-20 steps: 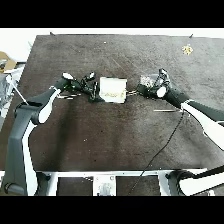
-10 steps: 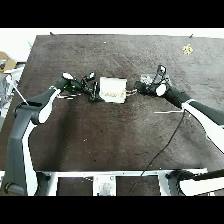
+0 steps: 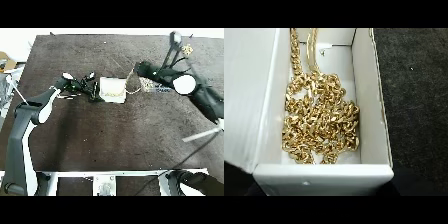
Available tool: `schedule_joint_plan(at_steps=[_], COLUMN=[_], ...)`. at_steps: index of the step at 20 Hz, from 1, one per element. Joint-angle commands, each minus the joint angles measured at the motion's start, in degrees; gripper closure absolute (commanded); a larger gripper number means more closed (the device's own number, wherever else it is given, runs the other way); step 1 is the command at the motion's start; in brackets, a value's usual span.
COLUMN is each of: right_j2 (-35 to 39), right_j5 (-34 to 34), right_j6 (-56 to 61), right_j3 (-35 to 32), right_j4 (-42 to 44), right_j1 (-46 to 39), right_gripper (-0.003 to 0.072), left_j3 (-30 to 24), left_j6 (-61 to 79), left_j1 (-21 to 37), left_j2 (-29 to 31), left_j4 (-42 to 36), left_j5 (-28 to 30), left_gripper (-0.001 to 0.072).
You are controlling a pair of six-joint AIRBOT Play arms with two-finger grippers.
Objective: Fold the box and place the chain.
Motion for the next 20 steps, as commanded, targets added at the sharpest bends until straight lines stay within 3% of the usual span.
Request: schedule_joint_plan(at_steps=[1,7,13,16,20], right_j2=[5.2,-0.9,-7.8,-12.4,-16.1], right_j5=[-2.5,-3.3,1.2,7.3,8.6], right_j6=[-0.1,-0.1,1.7,2.4,5.2], right_j3=[4.9,18.1,18.3,18.2,13.2], right_j4=[-4.6,-13.7,-13.7,-13.7,-13.7], right_j1=[5.2,12.3,12.3,12.3,12.3], right_gripper=[0.0679,0.0679,0.0679,0.0679,0.0679], left_j3=[0.0,0.0,0.0,0.0,0.0], left_j6=[0.0,0.0,0.0,0.0,0.0], left_j1=[0.1,0.1,0.1,0.1,0.1], left_j2=[0.0,0.0,0.0,0.0,0.0], left_j4=[0.0,0.0,0.0,0.0,0.0], left_j5=[0.0,0.0,0.0,0.0,0.0], left_gripper=[0.0245,0.0246,0.0246,0.0246,0.0246])
